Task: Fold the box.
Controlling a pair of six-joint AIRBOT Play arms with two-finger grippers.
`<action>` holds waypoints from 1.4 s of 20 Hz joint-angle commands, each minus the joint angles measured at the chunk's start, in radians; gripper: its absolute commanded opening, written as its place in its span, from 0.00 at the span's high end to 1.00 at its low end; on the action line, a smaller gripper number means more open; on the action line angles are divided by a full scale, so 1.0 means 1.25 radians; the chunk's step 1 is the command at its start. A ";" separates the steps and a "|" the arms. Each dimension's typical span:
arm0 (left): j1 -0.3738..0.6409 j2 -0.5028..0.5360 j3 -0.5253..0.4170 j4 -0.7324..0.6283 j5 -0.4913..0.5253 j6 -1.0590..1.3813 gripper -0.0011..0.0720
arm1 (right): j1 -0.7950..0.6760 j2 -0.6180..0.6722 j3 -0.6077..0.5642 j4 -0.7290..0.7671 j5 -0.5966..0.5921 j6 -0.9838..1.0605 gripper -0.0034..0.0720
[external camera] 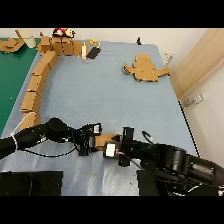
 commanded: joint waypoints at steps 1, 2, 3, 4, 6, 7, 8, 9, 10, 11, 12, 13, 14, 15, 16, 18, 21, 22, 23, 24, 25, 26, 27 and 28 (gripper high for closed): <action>0.000 0.000 0.000 0.000 0.000 0.000 0.17 | -0.007 0.085 0.038 0.070 -0.138 0.273 0.71; 0.000 0.000 0.000 0.000 0.001 0.000 0.17 | -0.009 0.094 0.036 0.108 -0.174 0.393 0.95; 0.000 0.000 0.000 0.000 0.001 0.000 0.17 | -0.009 0.092 0.026 0.147 -0.205 0.492 0.95; 0.000 0.000 0.000 0.000 0.000 0.000 0.17 | -0.009 0.090 0.008 0.198 -0.220 0.544 0.95; 0.000 0.000 0.000 0.000 0.000 0.000 0.17 | -0.009 0.077 -0.049 0.347 -0.178 0.571 0.95; 0.000 0.000 0.000 0.000 0.001 0.000 0.17 | -0.009 0.064 -0.082 0.449 -0.119 0.570 0.95; 0.000 0.000 0.000 0.000 0.001 0.000 0.17 | -0.010 0.049 -0.115 0.539 -0.031 0.569 0.95; 0.000 0.000 0.000 0.000 0.001 0.000 0.17 | -0.010 0.035 -0.143 0.608 0.075 0.569 0.95; 0.000 0.000 0.000 0.000 0.001 0.000 0.17 | -0.010 0.022 -0.163 0.650 0.186 0.569 0.95; 0.000 0.000 0.000 0.000 0.000 0.000 0.17 | -0.010 0.011 -0.173 0.661 0.290 0.572 0.95; 0.000 0.000 0.000 0.000 0.001 0.000 0.17 | -0.013 0.004 -0.174 0.660 0.367 0.591 0.95; 0.000 0.000 0.000 0.000 0.000 0.000 0.17 | -0.020 0.002 -0.174 0.660 0.421 0.613 0.96; 0.000 0.000 0.000 0.000 0.000 0.000 0.17 | -0.032 0.002 -0.174 0.658 0.433 0.620 0.96; 0.000 0.000 0.000 0.000 0.000 0.000 0.17 | -0.050 0.002 -0.176 0.658 0.425 0.621 0.95; 0.000 0.000 0.000 0.000 0.000 0.000 0.17 | -0.067 0.002 -0.182 0.658 0.416 0.628 0.95; 0.000 0.000 0.000 0.000 0.000 0.000 0.17 | -0.096 0.002 -0.201 0.658 0.417 0.642 0.95; 0.000 0.000 0.000 0.000 0.000 0.000 0.17 | -0.103 0.001 -0.213 0.658 0.416 0.642 0.95; 0.000 0.000 0.000 0.000 0.000 0.000 0.17 | -0.105 0.001 -0.216 0.658 0.415 0.642 0.95; 0.000 0.000 0.000 0.000 0.000 0.000 0.17 | -0.107 0.001 -0.222 0.658 0.415 0.642 0.95; 0.000 0.000 0.000 0.000 0.001 0.000 0.17 | -0.110 -0.002 -0.227 0.658 0.419 0.645 0.95; 0.000 0.000 0.000 0.000 0.001 0.000 0.17 | -0.114 -0.003 -0.229 0.658 0.420 0.648 0.95; 0.000 0.000 0.000 0.000 0.000 0.000 0.17 | -0.117 -0.006 -0.230 0.658 0.419 0.648 0.95; 0.000 0.000 0.000 0.000 0.000 0.000 0.17 | -0.117 -0.008 -0.230 0.658 0.421 0.648 0.95; 0.000 0.000 0.000 0.000 0.000 0.000 0.17 | -0.117 -0.011 -0.230 0.655 0.421 0.648 0.95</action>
